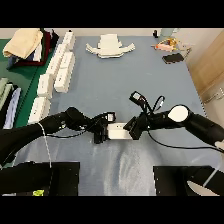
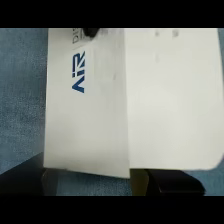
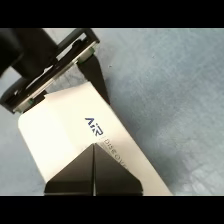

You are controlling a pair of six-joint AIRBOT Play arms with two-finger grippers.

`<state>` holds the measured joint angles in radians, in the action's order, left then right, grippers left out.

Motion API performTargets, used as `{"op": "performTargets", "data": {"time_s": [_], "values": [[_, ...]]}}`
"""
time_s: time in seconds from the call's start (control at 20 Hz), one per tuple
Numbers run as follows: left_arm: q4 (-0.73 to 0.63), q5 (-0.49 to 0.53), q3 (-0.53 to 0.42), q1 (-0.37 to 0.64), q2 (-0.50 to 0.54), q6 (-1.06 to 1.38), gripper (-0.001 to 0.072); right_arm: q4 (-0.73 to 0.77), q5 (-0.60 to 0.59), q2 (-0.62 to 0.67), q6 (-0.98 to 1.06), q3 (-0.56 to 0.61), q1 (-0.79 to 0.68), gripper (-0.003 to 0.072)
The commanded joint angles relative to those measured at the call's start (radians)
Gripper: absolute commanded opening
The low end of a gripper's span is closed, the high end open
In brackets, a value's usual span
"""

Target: Fold the box.

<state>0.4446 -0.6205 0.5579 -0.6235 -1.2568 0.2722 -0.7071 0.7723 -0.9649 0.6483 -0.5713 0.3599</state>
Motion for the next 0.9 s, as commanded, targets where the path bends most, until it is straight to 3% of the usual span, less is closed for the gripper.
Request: {"op": "performTargets", "data": {"time_s": [0.0,0.2,0.3,0.4,0.55,0.6,0.7,0.85], "values": [[0.000,0.000,0.000,0.000,0.001,0.000,0.0502,-0.092,-0.117,0.093,-0.021,0.080,0.076,0.0006],[0.000,0.000,0.000,0.000,0.001,0.000,0.0502,-0.164,-0.122,0.112,-0.021,0.081,0.097,0.0015],[0.000,0.000,0.000,0.000,0.001,0.000,0.0502,-0.224,-0.125,0.112,-0.021,0.054,0.097,0.0216],[0.000,0.000,0.000,0.000,0.001,0.000,0.0502,-0.249,-0.089,0.112,-0.022,0.019,0.097,0.0327],[0.000,0.000,0.000,0.000,0.001,0.000,0.0502,-0.257,-0.019,0.112,-0.103,-0.011,0.097,0.0408],[0.000,0.000,0.000,0.000,0.001,0.000,0.0503,-0.256,-0.004,0.112,-0.186,-0.011,0.102,0.0491],[0.000,0.000,0.000,0.000,0.001,0.000,0.0502,-0.262,0.006,0.109,-0.293,-0.011,0.131,0.0578],[0.000,0.000,0.000,0.000,0.001,0.000,0.0502,-0.324,-0.039,0.085,-0.317,-0.011,0.168,0.0577]]}}
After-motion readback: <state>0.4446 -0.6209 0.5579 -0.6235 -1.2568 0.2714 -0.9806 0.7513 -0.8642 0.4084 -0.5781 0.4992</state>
